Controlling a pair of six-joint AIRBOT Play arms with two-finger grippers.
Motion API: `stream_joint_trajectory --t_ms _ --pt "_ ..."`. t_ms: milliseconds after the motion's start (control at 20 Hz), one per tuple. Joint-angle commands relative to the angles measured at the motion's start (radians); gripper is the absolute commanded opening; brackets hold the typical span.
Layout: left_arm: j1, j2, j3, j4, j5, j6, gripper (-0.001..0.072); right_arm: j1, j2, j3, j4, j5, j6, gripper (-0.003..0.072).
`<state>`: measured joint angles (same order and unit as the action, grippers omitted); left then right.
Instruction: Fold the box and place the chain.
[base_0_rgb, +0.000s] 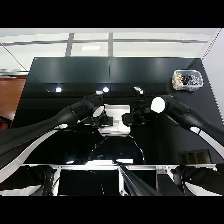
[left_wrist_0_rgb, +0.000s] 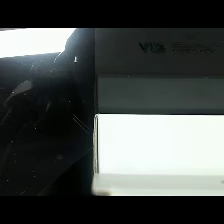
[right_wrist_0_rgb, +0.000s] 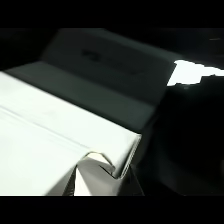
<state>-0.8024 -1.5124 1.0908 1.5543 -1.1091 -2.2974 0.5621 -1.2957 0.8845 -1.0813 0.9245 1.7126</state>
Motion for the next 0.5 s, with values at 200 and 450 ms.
stream_joint_trajectory --t_ms 200,450 --pt "0.001 -0.001 0.0 0.0 0.0 0.0 0.0028 0.127 -0.108 0.129 -0.309 0.101 0.321 0.0369" --pt "0.001 -0.001 0.0 0.0 -0.002 0.0 0.0028 0.165 -0.2 0.181 -0.335 0.137 0.438 0.0369"
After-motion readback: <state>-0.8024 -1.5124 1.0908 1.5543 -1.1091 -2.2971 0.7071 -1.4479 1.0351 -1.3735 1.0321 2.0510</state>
